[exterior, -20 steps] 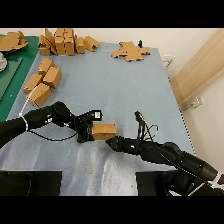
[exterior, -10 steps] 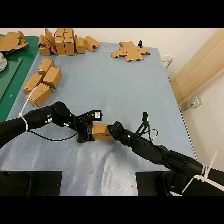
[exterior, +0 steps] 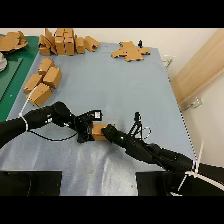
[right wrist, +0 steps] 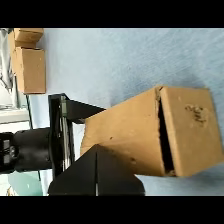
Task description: Fold the box.
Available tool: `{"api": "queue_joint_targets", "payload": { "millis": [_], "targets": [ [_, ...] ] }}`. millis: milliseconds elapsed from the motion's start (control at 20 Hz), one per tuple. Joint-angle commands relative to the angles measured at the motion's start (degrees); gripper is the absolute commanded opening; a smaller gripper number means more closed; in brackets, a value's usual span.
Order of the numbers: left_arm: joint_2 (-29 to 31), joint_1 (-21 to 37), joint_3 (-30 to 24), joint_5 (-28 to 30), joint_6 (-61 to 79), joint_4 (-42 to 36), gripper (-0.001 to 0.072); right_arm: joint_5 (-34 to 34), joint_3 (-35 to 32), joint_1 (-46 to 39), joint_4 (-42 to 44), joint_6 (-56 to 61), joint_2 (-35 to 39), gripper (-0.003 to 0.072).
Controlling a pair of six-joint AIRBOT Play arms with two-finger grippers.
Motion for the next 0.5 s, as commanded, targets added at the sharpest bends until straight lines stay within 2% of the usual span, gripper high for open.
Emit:
{"api": "queue_joint_targets", "payload": {
  "millis": [0,450],
  "targets": [
    [-0.02,0.0,0.02,0.0,-0.02,0.0,0.0402,-1.92,0.09,0.2,-0.76,0.24,-3.56,0.0],
    [-0.02,0.0,0.02,0.0,-0.02,0.0,0.0402,-1.86,0.09,0.2,-2.43,0.11,-2.54,0.0001]
  ]
}}
